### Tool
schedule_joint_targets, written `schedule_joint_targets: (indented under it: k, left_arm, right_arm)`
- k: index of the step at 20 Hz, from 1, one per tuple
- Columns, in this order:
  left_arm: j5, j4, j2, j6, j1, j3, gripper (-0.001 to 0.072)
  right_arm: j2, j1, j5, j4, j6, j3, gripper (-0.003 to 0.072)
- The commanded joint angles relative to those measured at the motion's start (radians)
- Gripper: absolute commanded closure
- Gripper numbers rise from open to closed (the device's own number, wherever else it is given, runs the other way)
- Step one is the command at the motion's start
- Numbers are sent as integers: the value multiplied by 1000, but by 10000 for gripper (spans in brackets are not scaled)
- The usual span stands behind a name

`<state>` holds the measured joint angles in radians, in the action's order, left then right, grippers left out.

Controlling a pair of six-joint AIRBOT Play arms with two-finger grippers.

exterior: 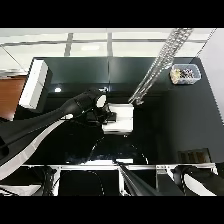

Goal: Fold the box and place the chain.

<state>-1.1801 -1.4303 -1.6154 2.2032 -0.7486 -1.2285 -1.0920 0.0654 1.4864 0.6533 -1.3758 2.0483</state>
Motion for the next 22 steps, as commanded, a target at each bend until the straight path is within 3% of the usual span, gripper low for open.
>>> schedule_joint_targets:
  k: [1, 7, 14, 22]
  left_arm:
    - [0, 0, -1, 0, 1, -1, 684]
    - [0, -1, -1, 0, 1, -1, 683]
    - [0, -1, -1, 0, 1, -1, 684]
    - [1, -1, -1, 0, 1, -1, 684]
  right_arm:
    - [-26, 78, -43, -6, 1, 0, 677]
    - [-57, 123, -66, 7, 5, 0, 677]
    - [-55, 121, 8, 36, -1, 0, 676]
    - [-51, 124, 14, 11, -5, 0, 677]
